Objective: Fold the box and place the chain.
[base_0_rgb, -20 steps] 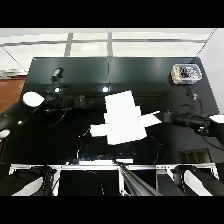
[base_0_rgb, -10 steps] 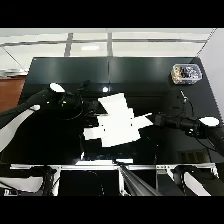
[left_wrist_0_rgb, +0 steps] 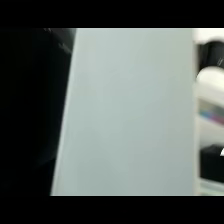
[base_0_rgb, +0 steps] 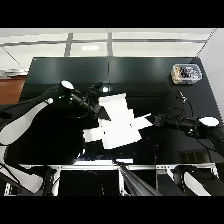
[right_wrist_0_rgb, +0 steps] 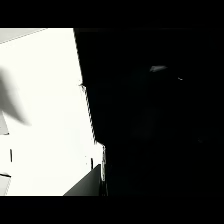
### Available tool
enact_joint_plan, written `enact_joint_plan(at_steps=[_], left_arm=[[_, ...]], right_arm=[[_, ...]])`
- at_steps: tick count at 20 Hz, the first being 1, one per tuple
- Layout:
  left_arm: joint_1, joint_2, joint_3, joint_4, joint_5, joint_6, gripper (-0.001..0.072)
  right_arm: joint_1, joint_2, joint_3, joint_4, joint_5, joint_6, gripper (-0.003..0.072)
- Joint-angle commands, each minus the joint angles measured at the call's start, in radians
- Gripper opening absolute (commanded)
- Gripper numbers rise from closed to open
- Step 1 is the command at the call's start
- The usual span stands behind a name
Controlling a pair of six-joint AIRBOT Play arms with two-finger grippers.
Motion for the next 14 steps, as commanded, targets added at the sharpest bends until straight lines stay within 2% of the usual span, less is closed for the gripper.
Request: enact_joint_plan(at_steps=[1, 2, 4, 5, 6, 7, 8, 10, 12, 14], left_arm=[[-0.023, -0.049, 0.089, 0.09, -0.072, -0.002, 0.0383], [-0.033, -0.061, 0.101, 0.101, -0.084, -0.004, 0.0327], [-0.045, -0.07, 0.109, 0.13, -0.103, -0.003, 0.032], [-0.045, -0.07, 0.111, 0.153, -0.108, -0.004, 0.0272], [-0.045, -0.071, 0.114, 0.162, -0.106, -0.004, 0.0269], [-0.044, -0.071, 0.121, 0.164, -0.105, -0.004, 0.0122], [-0.045, -0.071, 0.128, 0.164, -0.103, -0.003, 0.0027], [-0.044, -0.071, 0.146, 0.164, -0.1, -0.004, 0.0026], [-0.042, -0.064, 0.164, 0.166, -0.105, -0.037, 0.0025], [-0.045, -0.023, 0.165, 0.214, -0.11, -0.054, 0.0023]], right_arm=[[0.0, 0.0, -0.001, -0.005, 0.002, 0.001, 0.0015], [0.0, 0.0, -0.001, -0.005, 0.002, 0.0, 0.0014], [0.0, 0.0, -0.001, -0.005, 0.001, 0.0, 0.0015], [0.0, 0.0, -0.001, -0.006, 0.001, 0.0, 0.0014], [0.0, 0.0, -0.001, -0.008, 0.001, 0.0, 0.0014], [0.0, 0.0, -0.001, -0.008, 0.001, 0.0, 0.0015], [0.0, 0.0, -0.001, -0.008, 0.0, 0.0, 0.0063], [0.0, 0.0, 0.0, -0.009, -0.003, 0.0, 0.0654], [-0.014, 0.0, 0.041, -0.115, 0.023, 0.005, 0.0665], [-0.053, 0.0, 0.136, -0.309, 0.131, 0.052, 0.0665]])
